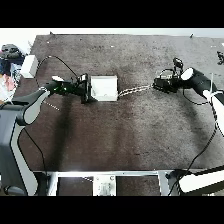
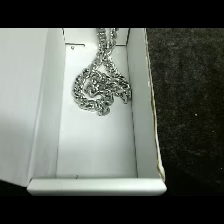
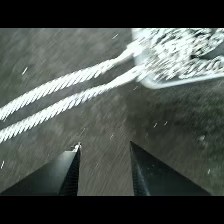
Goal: Fold the box and place the chain.
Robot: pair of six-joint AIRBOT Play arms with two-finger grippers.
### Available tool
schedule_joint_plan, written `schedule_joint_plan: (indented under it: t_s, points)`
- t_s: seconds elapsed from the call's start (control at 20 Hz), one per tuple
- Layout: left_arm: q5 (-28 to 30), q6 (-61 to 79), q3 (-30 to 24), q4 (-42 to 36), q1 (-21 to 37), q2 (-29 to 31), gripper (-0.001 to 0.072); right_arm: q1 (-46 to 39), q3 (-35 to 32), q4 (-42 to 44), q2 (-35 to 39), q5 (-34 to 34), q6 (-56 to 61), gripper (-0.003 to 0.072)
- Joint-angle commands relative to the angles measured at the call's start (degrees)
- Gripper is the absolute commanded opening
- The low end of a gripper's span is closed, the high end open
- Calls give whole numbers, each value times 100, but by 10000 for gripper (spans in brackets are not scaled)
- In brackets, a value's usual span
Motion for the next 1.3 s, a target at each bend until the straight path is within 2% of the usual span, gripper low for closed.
schedule_joint_plan:
  t_s: [0.0,0.15,0.35,0.45,0.5,0.6,0.95,1.15,1.25]
  points:
    - [2,2,4,2,-2,2,351,-144,-81,658,-289,-758,15,338]
    - [2,2,4,2,-2,2,351,-133,-68,1598,-481,-1047,-643,337]
    - [2,2,4,2,-2,2,351,-7,-66,1864,-645,-1394,-802,335]
    - [2,2,4,2,-2,2,351,37,-66,1867,-726,-1338,-798,148]
    - [2,2,4,0,-2,2,351,57,-68,1860,-741,-1333,-798,149]
    - [0,2,4,2,-2,2,351,61,-66,1860,-721,-1329,-800,10]
    - [2,2,4,2,-2,2,351,103,-68,1818,-164,-898,-828,8]
    - [2,2,4,0,-2,2,351,564,-68,1906,811,-280,-1294,8]
    - [2,2,4,2,-2,2,351,1016,-63,1906,1480,-297,-1445,8]
